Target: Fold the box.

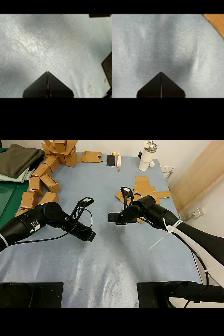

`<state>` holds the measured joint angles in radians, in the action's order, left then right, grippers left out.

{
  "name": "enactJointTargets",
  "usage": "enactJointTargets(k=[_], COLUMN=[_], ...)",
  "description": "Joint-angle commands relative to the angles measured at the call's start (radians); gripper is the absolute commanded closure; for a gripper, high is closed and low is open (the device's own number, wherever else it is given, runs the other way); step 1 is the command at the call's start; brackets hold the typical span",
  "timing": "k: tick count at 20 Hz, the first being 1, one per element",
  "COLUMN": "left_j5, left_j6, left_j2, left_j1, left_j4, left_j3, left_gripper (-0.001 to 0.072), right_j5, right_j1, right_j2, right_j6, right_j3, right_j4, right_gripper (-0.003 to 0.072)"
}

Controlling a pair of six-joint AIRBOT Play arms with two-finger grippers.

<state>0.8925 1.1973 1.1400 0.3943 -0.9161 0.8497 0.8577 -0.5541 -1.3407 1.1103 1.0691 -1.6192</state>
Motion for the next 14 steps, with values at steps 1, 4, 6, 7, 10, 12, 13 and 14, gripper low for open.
enactJointTargets(k=[1, 4, 6, 7, 10, 12, 13, 14], left_j5=[0.0, 0.0, 0.0, 0.0, 0.0, 0.0, 0.0, -0.012], left_j6=[0.0, 0.0, 0.0, 0.0, 0.0, 0.0, 0.0, 0.0], left_j2=[0.0, 0.0, 0.0, 0.0, 0.001, 0.001, 0.001, 0.001], left_j1=[-0.001, -0.001, -0.001, -0.001, -0.001, -0.001, -0.001, -0.001], left_j4=[0.0, 0.0, 0.0, 0.0, 0.0, 0.0, 0.0, 0.001], left_j3=[0.001, 0.001, 0.001, 0.001, 0.001, 0.001, 0.001, 0.001], left_gripper=[0.0698, 0.0698, 0.0698, 0.0698, 0.0698, 0.0698, 0.0698, 0.0698], right_j5=[-0.001, -0.004, -0.016, -0.038, -0.098, -0.105, -0.105, -0.114], right_j1=[0.0, 0.0, 0.0, 0.0, 0.0, 0.0, 0.0, 0.0], right_j2=[0.0, 0.0, 0.0, 0.0, 0.0, 0.0, 0.0, 0.0], right_j6=[0.0, -0.005, -0.01, -0.01, -0.01, -0.01, -0.01, -0.01], right_j3=[0.001, 0.001, 0.001, 0.003, 0.031, 0.039, 0.039, 0.039], right_j4=[0.0, -0.007, -0.084, -0.087, -0.039, -0.035, -0.042, -0.047], right_gripper=[0.0684, 0.0684, 0.0684, 0.0684, 0.0684, 0.0684, 0.0684, 0.0684])
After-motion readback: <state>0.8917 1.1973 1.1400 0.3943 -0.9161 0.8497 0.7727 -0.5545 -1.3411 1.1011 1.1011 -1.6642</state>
